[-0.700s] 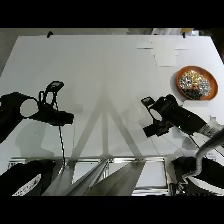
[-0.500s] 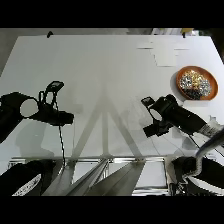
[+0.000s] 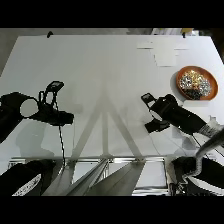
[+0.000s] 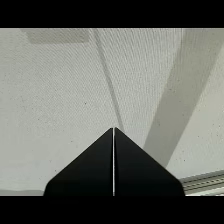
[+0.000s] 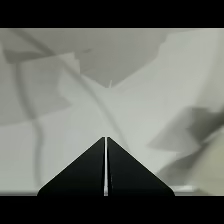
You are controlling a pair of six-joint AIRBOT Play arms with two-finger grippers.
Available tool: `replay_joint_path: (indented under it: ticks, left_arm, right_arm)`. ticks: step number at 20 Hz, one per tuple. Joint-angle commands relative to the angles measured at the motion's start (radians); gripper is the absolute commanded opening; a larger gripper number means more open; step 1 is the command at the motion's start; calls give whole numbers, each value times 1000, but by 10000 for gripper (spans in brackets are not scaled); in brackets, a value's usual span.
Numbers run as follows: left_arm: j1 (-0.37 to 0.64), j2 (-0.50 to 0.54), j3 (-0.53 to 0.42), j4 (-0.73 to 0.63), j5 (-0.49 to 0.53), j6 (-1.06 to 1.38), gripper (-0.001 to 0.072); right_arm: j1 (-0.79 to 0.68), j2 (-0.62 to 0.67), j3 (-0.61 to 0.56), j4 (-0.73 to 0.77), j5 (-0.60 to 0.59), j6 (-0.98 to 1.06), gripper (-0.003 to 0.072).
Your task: Fold the box and place the chain.
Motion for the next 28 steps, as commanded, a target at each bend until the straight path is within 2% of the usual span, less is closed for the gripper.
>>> replay_joint_path:
  ticks: [1, 3, 5, 8, 10, 12, 15, 20, 21, 23, 24, 26, 27, 28]
  left_arm:
    - [1, 0, 0, 0, 0, 0, 8]
    - [1, 0, 0, 0, 0, 0, 8]
    - [1, 0, 0, 0, 0, 0, 8]
    - [1, 0, 0, 0, 0, 0, 8]
    - [1, 0, 0, 0, 0, 0, 8]
    - [1, 0, 0, 0, 0, 0, 8]
    - [1, 0, 0, 0, 0, 0, 8]
    - [1, 0, 0, 0, 0, 0, 8]
    - [1, 0, 0, 0, 0, 0, 8]
    - [1, 0, 0, 0, 0, 0, 8]
    - [1, 0, 0, 0, 0, 0, 8]
    - [1, 0, 0, 0, 0, 0, 8]
    - [1, 0, 0, 0, 0, 0, 8]
    - [1, 0, 0, 0, 0, 0, 8]
  right_arm:
    - [0, 18, 1, -409, 64, 148, 16]
    - [-12, 71, 2, -557, 110, 133, 15]
    - [-102, 138, 2, -579, 100, 82, 16]
    - [-370, 229, 2, -580, 82, 28, 17]
    - [-595, 270, 1, -582, 28, -14, 51]
    - [-799, 297, 1, -578, -41, -27, 50]
    - [-988, 305, 1, -524, -76, -11, 50]
    - [-1124, 304, 1, -488, -82, -50, 35]
    - [-1136, 304, 1, -443, -96, -119, 13]
    - [-1145, 301, 1, -268, -154, -342, 13]
    - [-1145, 291, 1, -216, -179, -427, 40]
    - [-1145, 238, 1, -199, -196, -472, 365]
    - [-1145, 196, 1, -216, -189, -472, 446]
    - [-1145, 156, 1, -237, -174, -486, 455]
